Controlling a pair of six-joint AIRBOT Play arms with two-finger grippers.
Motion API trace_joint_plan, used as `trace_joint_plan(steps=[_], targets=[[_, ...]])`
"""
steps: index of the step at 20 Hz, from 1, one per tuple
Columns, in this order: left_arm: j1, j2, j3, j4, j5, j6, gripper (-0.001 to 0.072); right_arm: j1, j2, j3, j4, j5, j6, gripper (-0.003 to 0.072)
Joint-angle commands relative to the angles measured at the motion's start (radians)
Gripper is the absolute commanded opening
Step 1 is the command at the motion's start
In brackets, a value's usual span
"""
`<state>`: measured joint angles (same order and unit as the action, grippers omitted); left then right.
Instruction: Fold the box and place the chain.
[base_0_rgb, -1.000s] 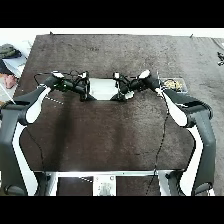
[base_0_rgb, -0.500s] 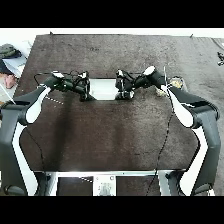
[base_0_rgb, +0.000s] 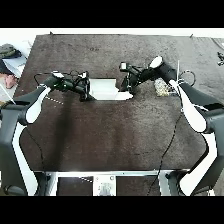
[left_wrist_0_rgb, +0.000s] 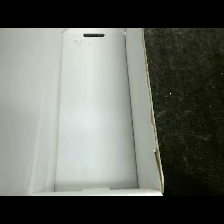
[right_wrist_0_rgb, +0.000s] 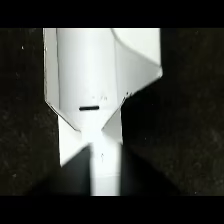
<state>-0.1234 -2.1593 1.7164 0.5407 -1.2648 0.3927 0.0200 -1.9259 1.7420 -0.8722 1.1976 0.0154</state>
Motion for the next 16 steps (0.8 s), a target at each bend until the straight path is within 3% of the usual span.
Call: trace_joint_plan(steps=[1,3,11,16], targets=[[0.000,-0.001,0.000,0.000,0.001,0.000,0.0354,0.002,0.029,0.001,0.141,0.079,0.016,-0.0014],[0.000,-0.001,0.000,0.000,0.000,0.000,0.0355,0.018,0.021,-0.004,0.200,0.099,0.016,-0.0015],[0.001,-0.001,0.000,0.000,0.000,0.000,0.0355,0.058,0.013,-0.030,0.294,-0.183,0.015,-0.0015],[0.001,-0.001,0.000,0.000,0.000,0.000,0.0354,0.055,-0.045,-0.030,0.294,-0.273,0.016,-0.0015]])
